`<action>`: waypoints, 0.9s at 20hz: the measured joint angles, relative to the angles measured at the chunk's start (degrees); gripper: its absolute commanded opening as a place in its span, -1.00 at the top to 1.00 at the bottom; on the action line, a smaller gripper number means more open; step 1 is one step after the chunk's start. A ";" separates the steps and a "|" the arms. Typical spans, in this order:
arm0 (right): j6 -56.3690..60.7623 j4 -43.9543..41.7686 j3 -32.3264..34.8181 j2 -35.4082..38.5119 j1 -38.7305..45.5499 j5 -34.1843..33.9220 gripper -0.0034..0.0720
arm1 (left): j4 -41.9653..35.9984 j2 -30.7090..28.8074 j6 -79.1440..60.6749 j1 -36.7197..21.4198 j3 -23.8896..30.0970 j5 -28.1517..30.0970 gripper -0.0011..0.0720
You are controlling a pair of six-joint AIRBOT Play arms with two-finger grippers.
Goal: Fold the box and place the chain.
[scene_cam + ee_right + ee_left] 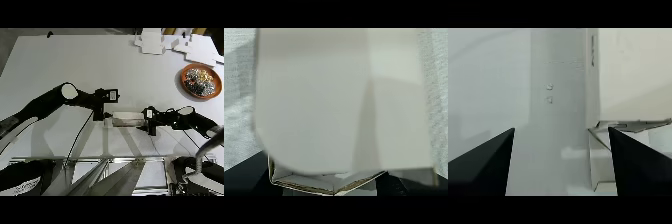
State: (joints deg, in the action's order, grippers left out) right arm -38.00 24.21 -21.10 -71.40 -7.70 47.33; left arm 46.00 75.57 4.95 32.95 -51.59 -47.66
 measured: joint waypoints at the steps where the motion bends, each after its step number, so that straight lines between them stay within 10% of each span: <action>1: 0.00 0.00 -0.02 0.00 0.00 0.00 0.00 | 0.66 -1.33 1.68 -0.20 0.00 -0.37 0.05; 4: 0.00 0.00 -0.02 0.00 0.00 0.00 0.00 | 3.93 -4.79 7.26 0.22 0.00 -2.60 0.96; 12: 0.00 0.00 -0.02 0.00 0.00 0.00 0.00 | 8.44 -7.04 12.70 8.09 1.62 -11.17 0.95; 18: 0.00 0.00 -0.02 0.00 0.00 0.00 0.00 | 0.92 -3.58 13.07 11.78 1.90 8.94 0.96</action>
State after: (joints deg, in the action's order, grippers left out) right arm -38.00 24.21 -21.12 -71.40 -7.70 47.33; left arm 46.92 71.99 18.02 44.73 -49.69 -38.72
